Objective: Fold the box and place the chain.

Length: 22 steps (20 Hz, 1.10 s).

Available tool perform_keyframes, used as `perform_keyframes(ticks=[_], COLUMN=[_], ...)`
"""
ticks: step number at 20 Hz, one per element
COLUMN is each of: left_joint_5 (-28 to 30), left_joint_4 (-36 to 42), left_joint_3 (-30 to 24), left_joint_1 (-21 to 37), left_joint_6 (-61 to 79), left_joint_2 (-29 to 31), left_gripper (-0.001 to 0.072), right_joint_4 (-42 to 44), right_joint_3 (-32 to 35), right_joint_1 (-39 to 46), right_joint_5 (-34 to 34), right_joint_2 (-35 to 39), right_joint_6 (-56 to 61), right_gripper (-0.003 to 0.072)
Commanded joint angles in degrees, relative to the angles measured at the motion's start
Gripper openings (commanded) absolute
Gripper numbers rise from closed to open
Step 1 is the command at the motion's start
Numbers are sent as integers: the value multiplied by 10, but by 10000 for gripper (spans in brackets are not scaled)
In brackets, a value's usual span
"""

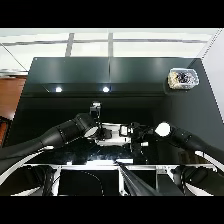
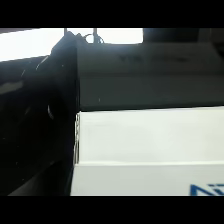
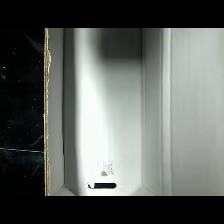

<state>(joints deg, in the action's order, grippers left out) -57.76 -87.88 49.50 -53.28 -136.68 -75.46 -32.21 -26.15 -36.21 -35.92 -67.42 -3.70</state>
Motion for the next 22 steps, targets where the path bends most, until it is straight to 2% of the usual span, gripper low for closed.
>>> perform_keyframes(ticks=[1, 11, 13, 22], left_joint_5=[-20, -28, -27, -24], left_joint_4=[-19, -21, -17, -10], left_joint_3=[10, 9, 9, 9], left_joint_1=[0, 0, 0, 0], left_joint_6=[-1, -3, -3, -3], left_joint_2=[0, -19, -23, -35], left_gripper=[319, 308, 286, 264], right_joint_4=[0, 0, 0, 0], right_joint_3=[0, 0, 0, 0], right_joint_1=[0, 0, 0, 0], right_joint_5=[2, 2, 2, 6], right_joint_2=[0, 0, 0, 0], right_joint_6=[2, 2, 2, 2], right_gripper=[469, 469, 469, 469])
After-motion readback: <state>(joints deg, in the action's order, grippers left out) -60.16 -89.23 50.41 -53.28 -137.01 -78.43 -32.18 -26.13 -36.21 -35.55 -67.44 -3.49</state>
